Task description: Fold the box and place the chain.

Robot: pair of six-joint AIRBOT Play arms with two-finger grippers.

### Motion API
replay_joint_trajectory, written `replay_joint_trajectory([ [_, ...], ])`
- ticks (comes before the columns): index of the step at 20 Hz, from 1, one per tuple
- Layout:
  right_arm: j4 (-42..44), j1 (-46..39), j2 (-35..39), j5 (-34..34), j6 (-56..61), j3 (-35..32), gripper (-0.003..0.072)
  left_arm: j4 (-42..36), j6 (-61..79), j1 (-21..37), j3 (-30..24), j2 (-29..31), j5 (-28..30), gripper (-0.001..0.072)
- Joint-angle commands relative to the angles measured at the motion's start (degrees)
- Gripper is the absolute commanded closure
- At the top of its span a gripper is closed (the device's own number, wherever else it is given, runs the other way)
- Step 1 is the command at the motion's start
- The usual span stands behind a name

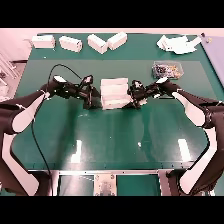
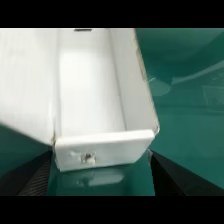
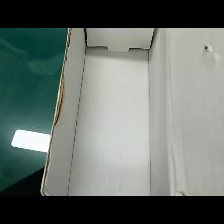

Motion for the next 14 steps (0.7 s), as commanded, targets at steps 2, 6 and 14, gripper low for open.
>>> replay_joint_trajectory([
  [2, 0.07, 0.04, 0.04, -0.07, 0.02, 0.02, 0.0107, -0.28, 1.14, -1.16, 0.02, -0.07, 0.2, -0.0011],
  [6, 0.07, 0.04, 0.04, -0.07, 0.02, 0.02, 0.0107, -0.46, 0.66, -1.2, -0.04, -0.07, 1.38, -0.0011],
  [14, 0.09, 0.04, 0.04, -0.07, 0.02, 0.02, 0.0107, -4.7, 0.66, -2.71, 0.22, -2.93, 5.18, -0.0011],
])
